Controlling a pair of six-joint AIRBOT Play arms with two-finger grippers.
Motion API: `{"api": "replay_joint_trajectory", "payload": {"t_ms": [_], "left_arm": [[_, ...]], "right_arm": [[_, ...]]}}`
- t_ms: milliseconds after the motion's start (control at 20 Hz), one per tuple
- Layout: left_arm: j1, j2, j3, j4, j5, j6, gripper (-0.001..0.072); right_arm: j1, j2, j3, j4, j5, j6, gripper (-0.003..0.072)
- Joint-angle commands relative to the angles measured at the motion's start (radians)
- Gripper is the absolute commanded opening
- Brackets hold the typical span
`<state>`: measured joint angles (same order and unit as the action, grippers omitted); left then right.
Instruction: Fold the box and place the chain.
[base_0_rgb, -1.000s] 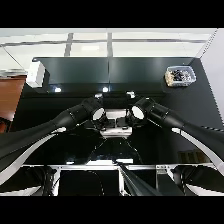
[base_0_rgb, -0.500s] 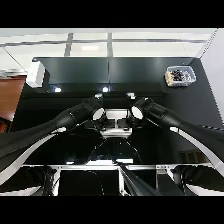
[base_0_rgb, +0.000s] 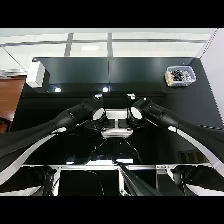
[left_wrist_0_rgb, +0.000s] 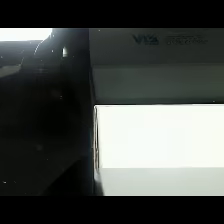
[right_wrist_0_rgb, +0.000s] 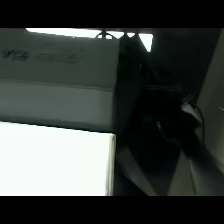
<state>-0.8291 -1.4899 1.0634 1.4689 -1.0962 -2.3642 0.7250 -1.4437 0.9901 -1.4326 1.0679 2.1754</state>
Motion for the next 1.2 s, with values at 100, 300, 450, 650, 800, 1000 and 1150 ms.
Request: {"api": "replay_joint_trajectory", "payload": {"t_ms": [100,300,450,650,800,1000,1150], "left_arm": [[0.001,0.000,0.001,0.007,0.000,0.004,0.0021],[0.001,0.000,0.001,0.007,0.000,0.004,0.0021],[0.001,0.000,0.001,0.007,0.000,0.004,0.0021],[0.001,0.000,0.001,0.007,0.000,0.004,0.0021],[0.001,0.000,0.001,0.007,0.000,0.004,0.0021],[0.001,0.000,0.001,0.007,0.000,0.003,0.0021],[0.001,0.000,0.001,0.007,0.000,0.004,0.0021]], "right_arm": [[0.000,-0.002,0.000,0.007,0.011,0.028,0.0011],[0.000,-0.002,0.001,0.022,0.013,0.028,0.0224],[0.000,-0.002,0.005,0.018,0.028,0.027,0.0263],[0.000,-0.003,0.004,0.014,0.031,0.019,0.0223],[0.000,-0.003,0.004,0.018,0.029,0.017,0.0012],[0.000,-0.003,0.005,0.015,0.029,0.011,0.0068],[0.000,0.014,0.005,0.018,0.040,-0.042,0.0394]]}}
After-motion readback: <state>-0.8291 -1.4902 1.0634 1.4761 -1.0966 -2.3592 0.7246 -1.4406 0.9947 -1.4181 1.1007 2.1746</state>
